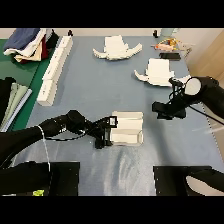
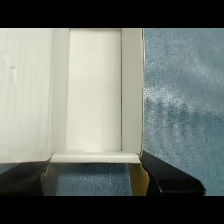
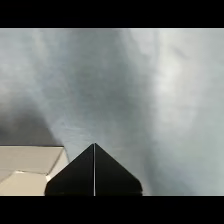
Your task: Fold the box.
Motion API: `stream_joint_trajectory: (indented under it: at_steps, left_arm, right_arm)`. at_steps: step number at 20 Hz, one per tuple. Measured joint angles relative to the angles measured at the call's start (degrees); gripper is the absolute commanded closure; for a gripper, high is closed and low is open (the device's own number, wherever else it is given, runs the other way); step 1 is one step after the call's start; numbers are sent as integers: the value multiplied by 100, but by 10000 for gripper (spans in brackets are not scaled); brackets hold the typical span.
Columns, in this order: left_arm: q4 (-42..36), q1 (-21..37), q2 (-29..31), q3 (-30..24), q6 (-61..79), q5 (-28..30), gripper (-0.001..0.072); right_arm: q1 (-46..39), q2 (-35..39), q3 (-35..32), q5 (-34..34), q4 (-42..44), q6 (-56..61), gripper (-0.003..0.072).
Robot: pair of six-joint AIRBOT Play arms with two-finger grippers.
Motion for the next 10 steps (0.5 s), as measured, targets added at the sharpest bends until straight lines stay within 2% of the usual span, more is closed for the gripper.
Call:
stream_joint_trajectory:
  at_steps: [3,6,10]
  left_arm:
    - [0,0,0,0,0,0,189]
    - [0,0,0,0,-2,0,189]
    - [2,0,0,0,0,2,189]
  right_arm:
    - [-920,-782,0,-46,1965,-1749,688]
    - [-1344,-1593,24,400,3696,-3174,686]
    - [-1353,-2260,81,1084,4758,-4527,687]
